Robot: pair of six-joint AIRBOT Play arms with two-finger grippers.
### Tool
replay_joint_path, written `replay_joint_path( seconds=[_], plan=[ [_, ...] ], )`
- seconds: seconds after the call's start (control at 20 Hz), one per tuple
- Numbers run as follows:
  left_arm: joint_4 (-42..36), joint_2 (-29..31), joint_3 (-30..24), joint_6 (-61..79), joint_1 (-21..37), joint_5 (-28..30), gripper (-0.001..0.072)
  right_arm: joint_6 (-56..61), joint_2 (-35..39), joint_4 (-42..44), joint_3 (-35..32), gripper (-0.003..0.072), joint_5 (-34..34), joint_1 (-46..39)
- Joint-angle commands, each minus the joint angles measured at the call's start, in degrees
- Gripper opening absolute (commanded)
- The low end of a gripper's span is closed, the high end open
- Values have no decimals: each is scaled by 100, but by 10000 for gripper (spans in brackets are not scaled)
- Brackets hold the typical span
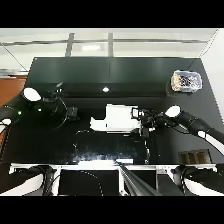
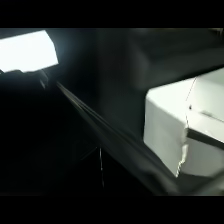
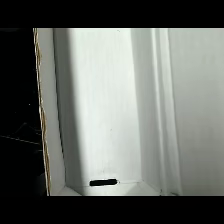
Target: Fold the box and place the chain.
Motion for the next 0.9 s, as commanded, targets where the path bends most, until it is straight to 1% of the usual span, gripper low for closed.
replay_joint_path(
  seconds=[0.0, 0.05, 0.15, 0.25, 0.35, 0.4, 0.65, 0.75, 0.85],
  plan=[
    [-1290, -321, -605, -326, 92, -400, 29, 0, -4, -2, 0, 415, 2, 2],
    [-1611, -404, -656, -22, -63, -271, 28, 0, -4, -2, 0, 415, 2, 2],
    [-1840, -498, -649, -17, -428, 127, 28, 0, -4, -2, 0, 415, 2, 2],
    [-1838, -584, -649, -219, -772, 551, 28, 0, -4, -2, 0, 415, 2, 2],
    [-1849, -680, -649, -223, -938, 866, 28, 0, -4, -2, 0, 415, 2, 2],
    [-1851, -730, -645, -221, -962, 927, 28, 0, -4, -2, 0, 415, 2, 2],
    [-1792, -850, -599, -149, -962, 918, 28, 0, -4, -2, 0, 415, 2, 2],
    [-1410, -848, -444, -142, -883, 723, 28, 0, -4, -2, 0, 415, 2, 2],
    [-1119, -839, -258, -151, -688, 378, 28, 2, -4, 0, 0, 415, 2, 2]
  ],
)
